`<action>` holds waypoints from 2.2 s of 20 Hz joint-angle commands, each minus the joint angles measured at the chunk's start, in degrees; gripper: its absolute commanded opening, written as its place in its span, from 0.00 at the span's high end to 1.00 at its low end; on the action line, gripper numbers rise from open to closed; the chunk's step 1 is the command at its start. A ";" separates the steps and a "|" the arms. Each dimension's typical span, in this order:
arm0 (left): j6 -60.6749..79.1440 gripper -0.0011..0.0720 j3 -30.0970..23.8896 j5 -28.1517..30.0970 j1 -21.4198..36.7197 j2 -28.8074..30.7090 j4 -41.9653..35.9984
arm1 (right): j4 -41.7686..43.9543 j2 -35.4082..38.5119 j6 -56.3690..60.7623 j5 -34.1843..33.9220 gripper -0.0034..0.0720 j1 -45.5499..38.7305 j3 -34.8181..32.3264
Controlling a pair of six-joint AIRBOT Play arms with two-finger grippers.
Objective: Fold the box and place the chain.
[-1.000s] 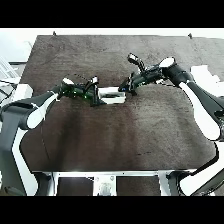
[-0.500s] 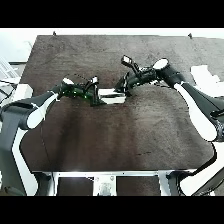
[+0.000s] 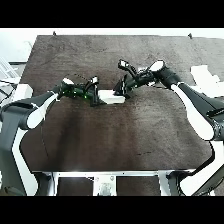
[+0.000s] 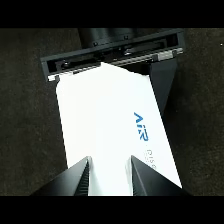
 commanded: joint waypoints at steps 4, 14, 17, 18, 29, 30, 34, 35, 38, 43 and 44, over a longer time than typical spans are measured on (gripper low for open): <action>0.02 0.50 0.04 -0.02 0.07 0.02 0.02 | -0.31 -0.17 -0.74 0.22 0.53 0.07 0.04; 0.02 0.50 0.04 -0.07 0.07 0.02 0.02 | -0.31 -1.36 -1.38 -1.95 0.53 0.09 0.15; 0.02 0.50 0.04 -0.09 0.07 0.02 0.02 | -0.28 -1.46 -1.38 -3.34 0.53 0.09 0.52; 0.02 0.50 0.04 -0.09 0.07 0.02 0.02 | -0.28 -1.46 -1.38 -3.34 0.53 0.09 0.74; 0.02 0.50 0.04 -0.09 0.07 0.02 0.02 | -3.69 -1.70 -1.33 -6.10 0.53 1.66 3.19; 0.02 0.50 0.04 -0.11 0.07 0.02 0.02 | -3.78 -1.86 -1.33 -6.82 0.53 1.84 3.19; 0.02 0.50 0.04 -0.15 0.07 0.02 0.02 | -4.37 -1.90 -1.05 -7.89 0.53 2.25 3.17; 0.02 0.50 0.04 -0.15 0.07 0.02 0.02 | -4.37 -1.90 -0.42 -7.85 0.53 2.25 3.17; 0.02 0.50 0.04 -0.15 0.07 0.02 0.02 | -4.42 -1.90 1.86 -5.70 0.53 2.27 3.17; 0.02 0.50 0.04 -0.17 0.07 0.02 0.02 | -4.37 -1.90 1.88 -4.76 0.53 2.95 0.39; 0.02 0.50 0.04 -0.17 0.07 0.02 0.02 | -4.24 -1.90 1.86 -5.18 0.53 3.10 -0.39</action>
